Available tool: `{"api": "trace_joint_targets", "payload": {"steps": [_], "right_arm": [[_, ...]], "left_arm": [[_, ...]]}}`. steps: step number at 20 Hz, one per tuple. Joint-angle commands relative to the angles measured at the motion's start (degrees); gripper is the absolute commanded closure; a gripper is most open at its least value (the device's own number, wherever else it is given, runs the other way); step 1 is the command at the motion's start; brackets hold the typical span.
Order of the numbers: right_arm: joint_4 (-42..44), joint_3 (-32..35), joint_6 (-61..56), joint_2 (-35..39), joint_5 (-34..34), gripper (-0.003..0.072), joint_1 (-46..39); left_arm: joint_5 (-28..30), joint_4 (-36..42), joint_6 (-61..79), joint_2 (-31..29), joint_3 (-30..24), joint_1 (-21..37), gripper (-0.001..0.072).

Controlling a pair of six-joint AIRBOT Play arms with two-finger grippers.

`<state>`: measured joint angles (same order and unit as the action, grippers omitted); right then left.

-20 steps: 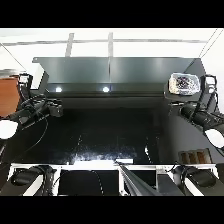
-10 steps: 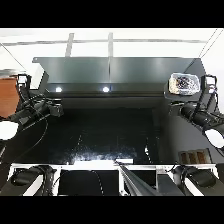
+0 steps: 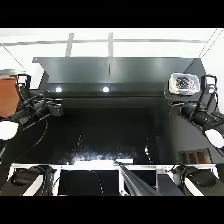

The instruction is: Fold the box and place the chain.

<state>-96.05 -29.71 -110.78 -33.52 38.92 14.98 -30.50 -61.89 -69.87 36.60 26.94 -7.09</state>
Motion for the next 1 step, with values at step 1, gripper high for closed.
{"api": "trace_joint_targets", "payload": {"steps": [1], "right_arm": [[0.0, 0.0, 0.0, 0.0, 0.0, 0.0665, 0.0]], "left_arm": [[0.1, 0.0, 0.0, 0.0, 0.0, 0.0, 0.0683]]}}
